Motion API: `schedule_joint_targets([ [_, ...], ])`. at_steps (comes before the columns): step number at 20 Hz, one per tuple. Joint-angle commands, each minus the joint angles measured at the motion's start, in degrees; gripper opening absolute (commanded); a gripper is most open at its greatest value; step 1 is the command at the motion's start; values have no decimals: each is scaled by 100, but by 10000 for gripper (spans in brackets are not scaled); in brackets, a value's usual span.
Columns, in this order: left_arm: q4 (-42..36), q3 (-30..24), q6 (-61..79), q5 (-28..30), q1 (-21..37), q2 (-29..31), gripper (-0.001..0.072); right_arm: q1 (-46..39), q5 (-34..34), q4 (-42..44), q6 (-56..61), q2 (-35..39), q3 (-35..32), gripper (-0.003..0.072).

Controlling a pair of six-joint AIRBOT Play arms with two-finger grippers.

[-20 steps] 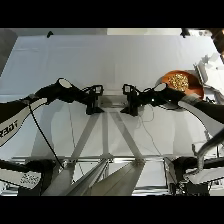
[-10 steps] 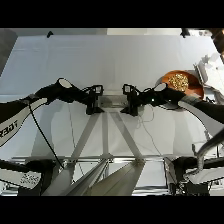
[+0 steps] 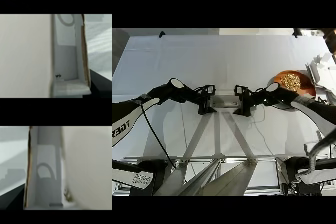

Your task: Fold the box and place the chain.

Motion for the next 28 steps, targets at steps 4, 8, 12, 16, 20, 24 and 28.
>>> schedule_joint_targets([
  [4,7,0,13,48,0,-2,158,0,42,-2114,1711,876,4,651],
  [8,7,0,13,48,0,-2,158,0,83,-2802,2518,1572,4,645],
  [12,7,0,13,50,0,-2,158,0,393,-2990,2785,2050,4,643],
  [16,7,0,13,50,0,-2,158,2,1034,-2330,2776,2214,4,11],
  [20,7,2,13,50,0,-2,158,17,658,-1233,2776,2210,2,11],
  [24,7,0,13,48,0,-2,158,17,-105,-656,2776,2037,4,6],
  [28,7,0,13,50,0,-2,158,-13,-1099,-13,2761,1519,9,6],
])
